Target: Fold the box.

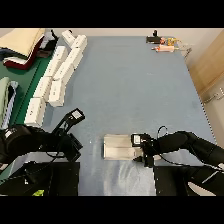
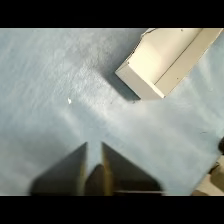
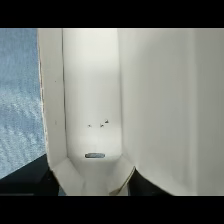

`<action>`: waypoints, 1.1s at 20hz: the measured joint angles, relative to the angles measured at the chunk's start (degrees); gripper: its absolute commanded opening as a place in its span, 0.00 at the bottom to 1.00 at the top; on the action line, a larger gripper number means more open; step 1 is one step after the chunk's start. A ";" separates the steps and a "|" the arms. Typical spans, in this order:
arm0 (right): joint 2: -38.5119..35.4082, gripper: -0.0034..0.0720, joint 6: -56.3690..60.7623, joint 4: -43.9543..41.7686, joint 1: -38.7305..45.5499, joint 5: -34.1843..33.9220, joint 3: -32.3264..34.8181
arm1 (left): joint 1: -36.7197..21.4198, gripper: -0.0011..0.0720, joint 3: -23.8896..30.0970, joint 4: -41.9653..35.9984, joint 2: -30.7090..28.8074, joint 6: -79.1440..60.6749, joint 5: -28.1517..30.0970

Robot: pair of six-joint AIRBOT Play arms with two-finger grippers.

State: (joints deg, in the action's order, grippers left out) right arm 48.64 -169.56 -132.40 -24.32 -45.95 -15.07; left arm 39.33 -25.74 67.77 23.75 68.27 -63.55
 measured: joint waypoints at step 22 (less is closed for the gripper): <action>0.00 0.72 0.00 0.00 0.00 -0.02 0.00 | -7.26 0.97 4.63 -30.08 28.22 -72.48 19.34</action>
State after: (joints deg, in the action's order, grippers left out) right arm 48.64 -169.56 -132.40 -24.32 -45.98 -15.07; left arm 32.08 -21.10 37.69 51.96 -4.21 -44.21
